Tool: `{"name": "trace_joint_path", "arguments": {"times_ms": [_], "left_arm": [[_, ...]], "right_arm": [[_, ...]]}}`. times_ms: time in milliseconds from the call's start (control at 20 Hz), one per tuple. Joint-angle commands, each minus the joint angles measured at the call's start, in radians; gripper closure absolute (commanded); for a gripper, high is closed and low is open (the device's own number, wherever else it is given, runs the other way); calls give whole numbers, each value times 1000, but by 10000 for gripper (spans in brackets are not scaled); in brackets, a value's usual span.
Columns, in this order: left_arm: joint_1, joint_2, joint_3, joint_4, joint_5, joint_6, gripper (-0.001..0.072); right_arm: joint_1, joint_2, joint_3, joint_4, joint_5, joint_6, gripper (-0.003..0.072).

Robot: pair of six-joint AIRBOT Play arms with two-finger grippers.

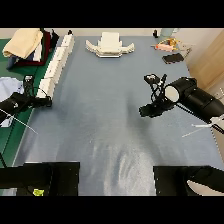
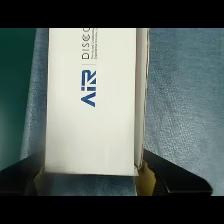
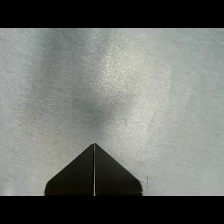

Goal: Fold the box.

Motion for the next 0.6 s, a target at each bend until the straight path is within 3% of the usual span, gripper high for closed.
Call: {"name": "trace_joint_path", "arguments": {"times_ms": [0,150,500,550], "left_arm": [[3,6,2,9,-38,-3,11],[40,67,2,103,-210,-3,11],[138,365,62,293,-743,-226,13],[131,394,79,266,-808,-272,174]], "right_arm": [[0,-1,0,0,0,0,684],[0,-1,0,0,0,0,684],[0,-1,0,0,0,0,683],[0,-1,0,0,0,0,684]]}}
